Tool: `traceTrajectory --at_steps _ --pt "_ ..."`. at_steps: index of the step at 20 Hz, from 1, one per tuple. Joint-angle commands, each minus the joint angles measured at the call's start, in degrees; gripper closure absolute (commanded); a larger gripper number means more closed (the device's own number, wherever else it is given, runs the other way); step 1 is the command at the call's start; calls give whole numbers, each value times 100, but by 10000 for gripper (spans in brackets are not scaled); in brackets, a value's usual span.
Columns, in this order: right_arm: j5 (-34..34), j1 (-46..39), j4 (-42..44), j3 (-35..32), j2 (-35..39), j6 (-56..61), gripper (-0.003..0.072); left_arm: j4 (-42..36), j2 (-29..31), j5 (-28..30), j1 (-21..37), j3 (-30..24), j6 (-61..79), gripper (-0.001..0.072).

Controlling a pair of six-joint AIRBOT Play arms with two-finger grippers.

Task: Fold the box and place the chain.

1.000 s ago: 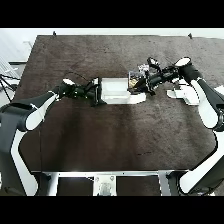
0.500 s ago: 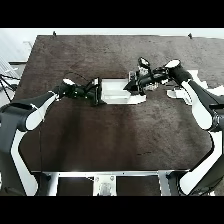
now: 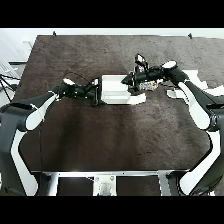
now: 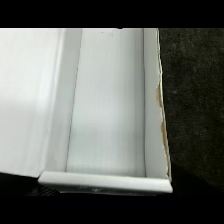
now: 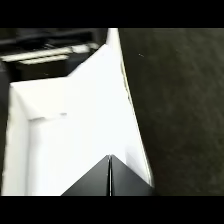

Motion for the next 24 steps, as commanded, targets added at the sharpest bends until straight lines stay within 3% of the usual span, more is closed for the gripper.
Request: traceTrajectory --at_steps 1,14,24 --pt "-254 9 17 -2 -184 20 677 26 0 2 2 -2 0 259" --pt "-245 116 -341 -37 -474 17 677 24 0 9 2 0 4 260" --pt "-157 -28 -750 -280 942 0 679 24 0 9 2 0 2 259"
